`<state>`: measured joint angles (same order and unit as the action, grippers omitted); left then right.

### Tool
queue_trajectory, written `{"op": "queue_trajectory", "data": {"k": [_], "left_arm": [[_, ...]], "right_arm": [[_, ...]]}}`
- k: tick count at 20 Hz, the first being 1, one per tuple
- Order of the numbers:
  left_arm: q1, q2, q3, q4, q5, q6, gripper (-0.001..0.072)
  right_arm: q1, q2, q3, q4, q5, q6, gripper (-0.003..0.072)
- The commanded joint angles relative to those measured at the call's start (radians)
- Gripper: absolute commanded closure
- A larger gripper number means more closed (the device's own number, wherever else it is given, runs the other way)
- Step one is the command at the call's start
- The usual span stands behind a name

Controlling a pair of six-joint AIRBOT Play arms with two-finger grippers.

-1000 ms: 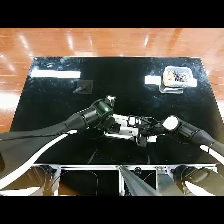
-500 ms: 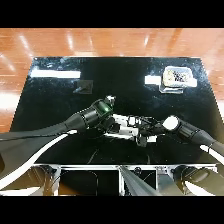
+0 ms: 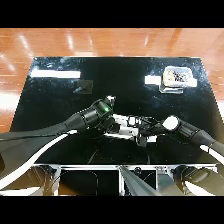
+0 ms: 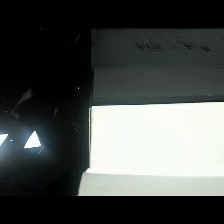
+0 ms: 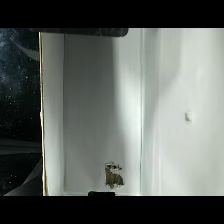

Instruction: Fold the box and place the chain.

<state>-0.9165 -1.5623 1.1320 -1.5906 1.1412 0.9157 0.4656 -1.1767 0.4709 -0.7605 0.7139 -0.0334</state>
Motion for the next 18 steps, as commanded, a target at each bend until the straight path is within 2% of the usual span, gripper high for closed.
{"op": "queue_trajectory", "data": {"k": [1,5,6,12,18], "left_arm": [[0.0,0.0,0.003,0.0,0.003,0.0,0.0686],[0.0,0.0,0.027,0.0,0.013,0.0,0.0686],[0.0,0.0,0.035,0.0,0.019,0.0,0.0686],[0.019,0.003,0.051,0.03,0.132,-0.007,0.0686],[0.06,0.076,0.034,0.056,0.129,-0.034,0.0687]], "right_arm": [[0.0,0.0,0.0,0.0,0.0,0.0,0.0137],[0.0,0.0,0.0,0.001,0.0,0.0,0.0118],[0.0,0.0,0.0,0.001,0.0,0.002,-0.0032],[-0.003,0.071,0.0,-0.057,0.022,0.046,-0.0034],[-0.003,0.132,0.001,-0.09,0.077,0.087,-0.0034]]}}
